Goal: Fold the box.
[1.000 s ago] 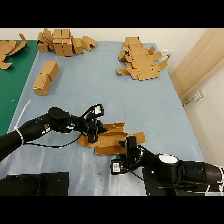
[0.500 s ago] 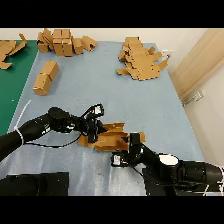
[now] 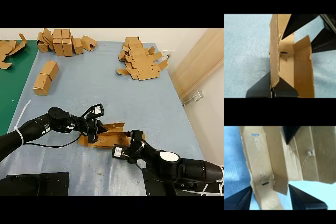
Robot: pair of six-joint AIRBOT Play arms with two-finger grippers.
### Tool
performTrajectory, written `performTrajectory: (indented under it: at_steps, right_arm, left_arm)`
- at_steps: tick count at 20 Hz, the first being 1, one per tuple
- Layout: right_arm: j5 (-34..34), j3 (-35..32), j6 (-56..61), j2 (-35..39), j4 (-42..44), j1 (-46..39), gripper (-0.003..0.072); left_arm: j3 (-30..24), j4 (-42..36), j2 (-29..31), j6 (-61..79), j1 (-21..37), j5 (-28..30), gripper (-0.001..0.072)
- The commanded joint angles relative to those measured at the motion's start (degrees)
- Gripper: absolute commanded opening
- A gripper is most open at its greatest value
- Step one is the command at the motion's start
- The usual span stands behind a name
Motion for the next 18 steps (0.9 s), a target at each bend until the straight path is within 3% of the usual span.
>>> performTrajectory:
  at_steps: [1, 3, 9, 11, 14, 18]
  right_arm:
    - [5.11, 0.09, -3.65, 0.31, 4.5, -5.31, 0.07]
    - [8.37, 0.07, -10.71, 0.33, 12.26, -9.7, 0.07]
    - [10.91, 0.33, -58.93, 0.33, 53.07, -24.11, 0.07]
    - [10.84, 0.37, -70.2, 0.28, 63.14, -29.0, 0.07]
    - [9.25, 1.55, -81.88, -2.23, 72.26, -33.27, 0.07]
    - [2.64, 6.88, -92.78, -10.69, 77.48, -35.74, 0.07]
  left_arm:
    - [0.02, 0.02, 0.04, 0.02, 0.02, -0.02, 0.0013]
    - [0.04, 0.02, 0.04, 0.02, 0.02, 0.04, 0.0013]
    - [0.02, 0.02, 0.04, 0.02, 0.02, 0.02, 0.0013]
    - [0.04, 0.02, 0.04, 0.02, 0.02, 0.02, 0.0013]
    - [0.02, 0.02, 0.04, 0.02, 0.02, 0.02, 0.0013]
    - [0.02, 0.02, 0.04, 0.02, 0.02, 0.02, 0.0013]
